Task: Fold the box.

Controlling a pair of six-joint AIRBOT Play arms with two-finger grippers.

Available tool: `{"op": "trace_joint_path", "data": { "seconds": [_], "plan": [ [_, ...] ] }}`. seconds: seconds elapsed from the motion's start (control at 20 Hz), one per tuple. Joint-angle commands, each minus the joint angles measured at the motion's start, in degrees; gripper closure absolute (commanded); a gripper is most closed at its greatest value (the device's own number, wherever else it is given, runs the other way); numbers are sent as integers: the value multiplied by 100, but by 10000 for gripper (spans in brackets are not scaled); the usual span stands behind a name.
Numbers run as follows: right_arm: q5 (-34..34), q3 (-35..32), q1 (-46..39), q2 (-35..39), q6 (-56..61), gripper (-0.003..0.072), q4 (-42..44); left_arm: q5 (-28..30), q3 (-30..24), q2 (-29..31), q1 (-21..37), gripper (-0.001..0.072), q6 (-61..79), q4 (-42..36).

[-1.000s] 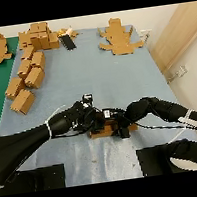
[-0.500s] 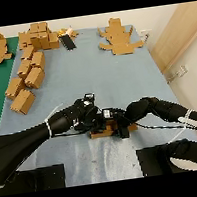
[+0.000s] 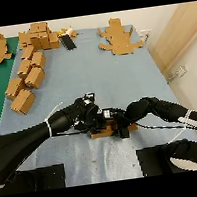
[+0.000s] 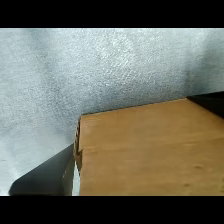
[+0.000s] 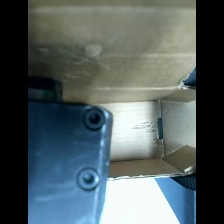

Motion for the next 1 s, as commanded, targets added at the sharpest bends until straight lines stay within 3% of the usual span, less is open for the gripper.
{"op": "trace_joint_path", "data": {
  "seconds": [0.0, 0.15, 0.2, 0.25, 0.7, 0.8, 0.95],
  "plan": [
    [0, 2, 2, -2, 2, 249, 0, -26, 7, -15, -9, 372, -94, -35],
    [2, 2, 2, -4, 0, 249, 0, -28, 7, -15, -9, 406, -337, -26],
    [0, 2, 2, -4, 2, 250, 0, -15, 4, -15, -11, 636, -345, -24],
    [0, 2, 2, -4, 0, 249, 0, -2, 7, -15, -11, 695, -345, -26],
    [0, 2, 2, -4, 0, 249, 0, -4, 7, -9, -9, 692, -391, -55],
    [0, 2, 2, -4, 0, 250, 0, -9, 7, -9, -9, 314, -439, -52],
    [0, 2, 2, -4, 2, 250, 0, -7, 24, -9, -9, 314, -501, -52]
  ]
}}
